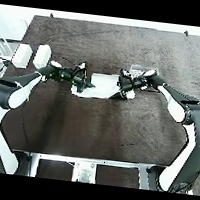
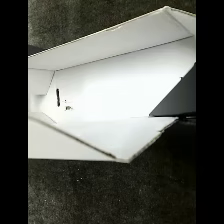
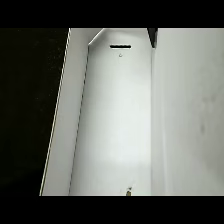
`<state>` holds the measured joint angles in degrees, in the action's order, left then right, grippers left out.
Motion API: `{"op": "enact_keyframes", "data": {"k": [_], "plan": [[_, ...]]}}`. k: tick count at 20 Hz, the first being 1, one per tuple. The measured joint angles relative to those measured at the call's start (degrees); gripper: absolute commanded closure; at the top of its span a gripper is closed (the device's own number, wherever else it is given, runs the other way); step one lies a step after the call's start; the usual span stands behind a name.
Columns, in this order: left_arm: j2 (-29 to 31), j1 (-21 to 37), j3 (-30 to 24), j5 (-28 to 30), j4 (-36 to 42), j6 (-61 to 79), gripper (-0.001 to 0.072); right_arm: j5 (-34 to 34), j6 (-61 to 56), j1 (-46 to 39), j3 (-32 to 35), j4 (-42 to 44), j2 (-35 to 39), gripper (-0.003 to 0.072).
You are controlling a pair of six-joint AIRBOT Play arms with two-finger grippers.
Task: Fold the box and place the chain.
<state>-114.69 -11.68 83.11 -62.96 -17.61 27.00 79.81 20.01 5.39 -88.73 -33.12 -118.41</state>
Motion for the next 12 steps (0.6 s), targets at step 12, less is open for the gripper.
{"op": "enact_keyframes", "data": {"k": [12], "plan": [[0.0,0.0,0.0,0.3,0.0,0.0,0.0689,0.1,0.1,0.0,-0.1,0.1,0.0,0.0187]]}}
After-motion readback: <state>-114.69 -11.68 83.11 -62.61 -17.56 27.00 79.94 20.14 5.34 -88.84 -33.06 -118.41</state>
